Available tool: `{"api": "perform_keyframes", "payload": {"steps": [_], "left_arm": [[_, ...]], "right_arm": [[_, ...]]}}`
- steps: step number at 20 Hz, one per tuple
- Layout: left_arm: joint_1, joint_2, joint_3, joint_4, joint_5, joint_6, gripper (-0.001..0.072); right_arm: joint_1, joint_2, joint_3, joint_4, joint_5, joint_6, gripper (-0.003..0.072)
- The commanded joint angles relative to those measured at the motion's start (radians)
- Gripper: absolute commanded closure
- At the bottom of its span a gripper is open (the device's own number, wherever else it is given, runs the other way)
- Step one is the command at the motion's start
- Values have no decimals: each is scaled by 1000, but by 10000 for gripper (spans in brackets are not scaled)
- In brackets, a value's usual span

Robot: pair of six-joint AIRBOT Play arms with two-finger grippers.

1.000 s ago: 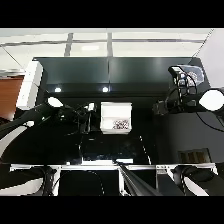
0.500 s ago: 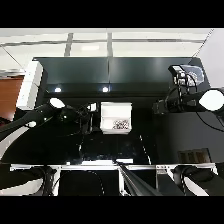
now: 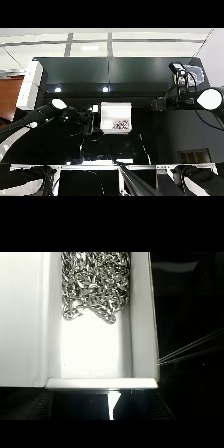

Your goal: Fold the box and place the chain.

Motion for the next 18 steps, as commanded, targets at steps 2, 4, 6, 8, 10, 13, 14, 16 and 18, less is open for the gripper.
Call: {"api": "perform_keyframes", "payload": {"steps": [2,4,6,8,10,13,14,16,18], "left_arm": [[-6,0,0,13,2,-1,323],[-6,0,0,13,2,-1,354],[-6,0,0,13,2,-1,354],[-6,0,0,13,1,-1,354],[-6,0,0,13,1,-1,354],[-6,0,0,13,2,-1,354],[-6,0,0,13,2,-1,354],[-6,0,0,13,2,-1,354],[-6,0,0,13,2,-1,354]], "right_arm": [[2,-65,-1,3,-4,0,389],[11,-111,0,6,-51,0,203],[23,-159,1,37,-169,0,96],[23,-223,16,144,-277,0,96],[23,-293,35,301,-313,-83,96],[23,-355,46,460,-290,-268,97],[23,-357,47,503,-257,-364,98],[23,-357,53,569,-123,-617,98],[23,-357,72,564,17,-843,98]]}}
